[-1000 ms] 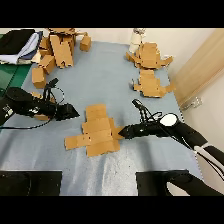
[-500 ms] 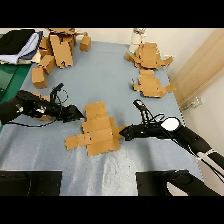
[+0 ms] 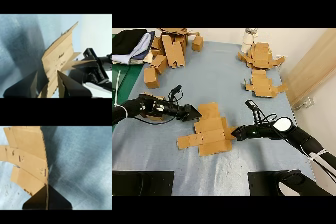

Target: Fold the box.

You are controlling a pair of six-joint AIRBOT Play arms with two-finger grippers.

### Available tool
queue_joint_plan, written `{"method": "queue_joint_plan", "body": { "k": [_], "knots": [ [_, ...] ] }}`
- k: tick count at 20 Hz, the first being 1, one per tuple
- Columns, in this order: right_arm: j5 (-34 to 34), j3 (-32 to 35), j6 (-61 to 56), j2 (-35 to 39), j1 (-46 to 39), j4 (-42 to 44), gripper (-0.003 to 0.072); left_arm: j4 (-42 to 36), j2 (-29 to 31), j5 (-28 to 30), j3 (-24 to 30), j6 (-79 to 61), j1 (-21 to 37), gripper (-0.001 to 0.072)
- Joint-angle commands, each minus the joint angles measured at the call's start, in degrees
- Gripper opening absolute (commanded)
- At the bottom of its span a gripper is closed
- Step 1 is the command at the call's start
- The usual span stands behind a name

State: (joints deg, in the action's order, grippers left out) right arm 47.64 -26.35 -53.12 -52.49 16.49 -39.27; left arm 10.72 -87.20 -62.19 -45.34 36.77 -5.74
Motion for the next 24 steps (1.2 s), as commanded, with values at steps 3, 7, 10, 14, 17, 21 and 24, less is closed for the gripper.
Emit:
{"method": "queue_joint_plan", "body": {
  "k": [3, 7, 10, 14, 17, 21, 24],
  "knots": [
    [1.4, 0.0, -1.3, 0.1, 0.1, 0.0, 0.0004, -4.2, -4.7, -6.1, -3.9, -6.6, 0.0, 0.04],
    [1.4, 0.0, -1.8, 0.1, 0.1, 0.0, 0.0004, -4.4, -7.7, -11.9, -6.1, -9.0, 0.0, 0.04],
    [1.4, 0.0, -2.4, 0.0, 0.0, -0.1, 0.0004, -3.6, -9.8, -15.9, -6.3, -10.4, -1.2, 0.04],
    [1.4, 0.0, -3.9, 0.0, 0.1, -2.0, 0.0004, -2.4, -10.1, -17.8, -6.4, -12.5, -2.4, 0.0399],
    [1.4, 0.0, -4.4, 0.0, 0.1, -2.4, 0.0004, -2.5, -10.1, -18.0, -6.4, -13.6, -2.4, 0.0329],
    [1.4, 0.0, -4.5, 0.0, 0.0, -2.4, 0.0004, -2.6, -10.1, -17.9, -6.4, -16.0, -2.4, 0.0219],
    [1.3, 0.0, -4.5, 0.0, 0.1, -2.3, 0.0004, -2.6, -10.1, -17.9, -6.4, -16.3, -2.5, 0.0219]
  ]
}}
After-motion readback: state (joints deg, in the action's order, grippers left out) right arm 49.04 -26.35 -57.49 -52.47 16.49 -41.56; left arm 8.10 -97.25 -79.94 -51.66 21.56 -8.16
